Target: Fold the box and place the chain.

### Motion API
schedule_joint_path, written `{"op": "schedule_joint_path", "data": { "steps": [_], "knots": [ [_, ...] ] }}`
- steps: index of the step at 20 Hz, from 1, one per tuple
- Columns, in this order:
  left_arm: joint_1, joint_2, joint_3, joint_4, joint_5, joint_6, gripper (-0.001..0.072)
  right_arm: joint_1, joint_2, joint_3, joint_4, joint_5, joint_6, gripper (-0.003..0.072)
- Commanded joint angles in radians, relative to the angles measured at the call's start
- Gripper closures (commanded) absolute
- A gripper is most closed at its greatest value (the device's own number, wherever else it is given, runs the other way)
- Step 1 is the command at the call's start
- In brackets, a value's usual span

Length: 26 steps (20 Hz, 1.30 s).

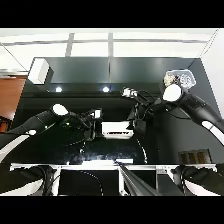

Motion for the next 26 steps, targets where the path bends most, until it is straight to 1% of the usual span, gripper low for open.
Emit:
{"op": "schedule_joint_path", "data": {
  "steps": [1, 5, 10, 11, 12, 13, 22, 23, 24, 26],
  "knots": [
    [-0.001, -0.001, 0.000, 0.001, 0.000, 0.001, 0.0434, 0.028, 0.072, -0.068, -0.005, -0.131, -0.006, 0.0195],
    [-0.001, -0.001, 0.000, 0.000, 0.000, 0.001, 0.0434, 0.092, 0.071, -0.068, -0.006, -0.167, -0.013, 0.0196],
    [-0.001, -0.001, 0.000, 0.001, 0.000, 0.001, 0.0434, 0.099, 0.072, -0.068, -0.024, -0.153, -0.011, 0.0198],
    [-0.001, -0.001, 0.000, 0.001, 0.000, 0.001, 0.0434, 0.099, 0.072, -0.068, -0.025, -0.150, -0.011, 0.0214],
    [-0.001, -0.001, 0.000, 0.000, 0.000, 0.001, 0.0434, 0.099, 0.072, -0.068, -0.028, -0.135, -0.013, 0.0459],
    [-0.001, -0.001, 0.000, 0.001, 0.000, 0.001, 0.0434, 0.099, 0.071, -0.068, -0.034, -0.122, -0.013, 0.0502],
    [-0.001, -0.001, 0.000, 0.000, 0.000, 0.001, 0.0434, 0.099, 0.071, -0.068, -0.048, -0.104, -0.013, 0.0504],
    [-0.001, -0.001, 0.000, 0.000, 0.000, 0.001, 0.0434, 0.099, 0.071, -0.068, -0.048, -0.107, -0.013, 0.0518],
    [-0.001, -0.001, 0.000, 0.000, 0.000, 0.001, 0.0434, 0.099, 0.071, -0.068, -0.050, -0.107, -0.013, 0.0556],
    [-0.001, -0.001, 0.000, 0.001, 0.000, 0.001, 0.0434, 0.099, 0.071, -0.068, -0.059, -0.106, -0.013, 0.0556]
  ]
}}
